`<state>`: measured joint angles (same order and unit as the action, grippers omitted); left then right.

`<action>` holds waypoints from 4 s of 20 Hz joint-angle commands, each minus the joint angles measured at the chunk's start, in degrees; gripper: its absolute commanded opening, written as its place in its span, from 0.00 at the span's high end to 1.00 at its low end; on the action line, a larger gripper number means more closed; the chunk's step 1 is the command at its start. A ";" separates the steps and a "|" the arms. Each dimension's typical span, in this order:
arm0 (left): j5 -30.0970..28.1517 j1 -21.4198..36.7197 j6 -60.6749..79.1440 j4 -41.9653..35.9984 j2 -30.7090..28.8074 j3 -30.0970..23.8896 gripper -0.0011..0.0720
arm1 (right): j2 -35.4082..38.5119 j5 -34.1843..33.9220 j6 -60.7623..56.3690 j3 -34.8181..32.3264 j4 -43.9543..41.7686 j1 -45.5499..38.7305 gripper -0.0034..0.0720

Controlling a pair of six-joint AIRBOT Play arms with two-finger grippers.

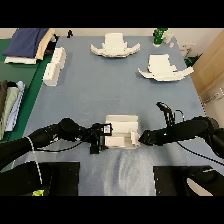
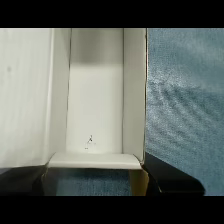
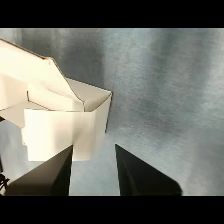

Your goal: Fold the box.

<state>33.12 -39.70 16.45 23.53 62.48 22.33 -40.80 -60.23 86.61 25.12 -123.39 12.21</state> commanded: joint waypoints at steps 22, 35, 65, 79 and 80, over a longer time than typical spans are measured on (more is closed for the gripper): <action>-0.02 0.04 0.02 0.02 0.02 0.00 0.37 | -24.39 -2.32 -45.24 18.56 33.51 30.51 0.49; -0.02 0.04 0.02 0.02 0.02 0.00 0.37 | -29.27 -3.48 -57.77 19.21 36.20 30.91 0.95; -0.02 0.04 0.02 0.02 0.02 0.00 0.37 | -16.85 -11.41 -30.08 21.18 28.63 5.44 0.95; 0.00 0.04 0.02 0.02 0.02 0.00 0.37 | -41.59 -27.32 29.86 25.35 -26.86 -12.33 0.95; 0.00 0.04 0.02 0.02 0.02 0.00 0.37 | -41.42 -28.76 31.69 25.20 -26.51 -11.45 0.95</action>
<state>33.12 -39.70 16.47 23.55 62.48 22.33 -81.17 -82.48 109.62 50.02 -147.00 -0.54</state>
